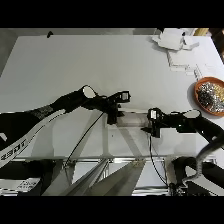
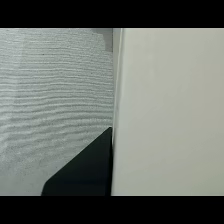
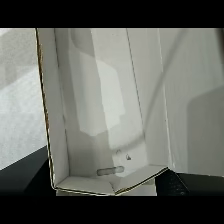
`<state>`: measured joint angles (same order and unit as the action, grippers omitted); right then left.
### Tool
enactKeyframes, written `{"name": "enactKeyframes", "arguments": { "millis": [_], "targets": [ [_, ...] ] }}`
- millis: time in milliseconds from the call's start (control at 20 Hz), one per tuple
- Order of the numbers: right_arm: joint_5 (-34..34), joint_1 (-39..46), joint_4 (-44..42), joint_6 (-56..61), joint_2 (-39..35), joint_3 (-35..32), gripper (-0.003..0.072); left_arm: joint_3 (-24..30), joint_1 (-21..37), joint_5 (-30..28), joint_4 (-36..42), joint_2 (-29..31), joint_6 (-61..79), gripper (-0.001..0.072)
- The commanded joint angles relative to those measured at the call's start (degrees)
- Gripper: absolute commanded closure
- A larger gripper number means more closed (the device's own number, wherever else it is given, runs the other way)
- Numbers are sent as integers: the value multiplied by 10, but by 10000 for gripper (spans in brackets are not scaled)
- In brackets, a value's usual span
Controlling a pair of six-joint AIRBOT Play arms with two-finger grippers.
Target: Fold the box and place the chain.
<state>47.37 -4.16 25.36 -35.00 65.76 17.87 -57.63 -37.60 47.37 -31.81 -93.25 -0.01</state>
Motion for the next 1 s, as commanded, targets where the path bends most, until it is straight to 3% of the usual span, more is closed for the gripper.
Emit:
{"name": "enactKeyframes", "arguments": {
  "millis": [0,700,750,850,900,950],
  "targets": [
    [0,0,1,0,0,0,284,0,0,0,0,0,0,700],
    [0,0,1,0,0,0,284,0,0,3,1,0,0,689],
    [0,0,1,0,0,0,284,0,0,5,1,1,0,588],
    [0,0,1,0,0,0,284,0,2,5,0,9,-5,233],
    [0,0,1,0,0,0,284,0,5,10,-5,15,-18,178],
    [0,0,1,0,0,0,284,0,9,22,-16,24,-33,177]
  ]
}}
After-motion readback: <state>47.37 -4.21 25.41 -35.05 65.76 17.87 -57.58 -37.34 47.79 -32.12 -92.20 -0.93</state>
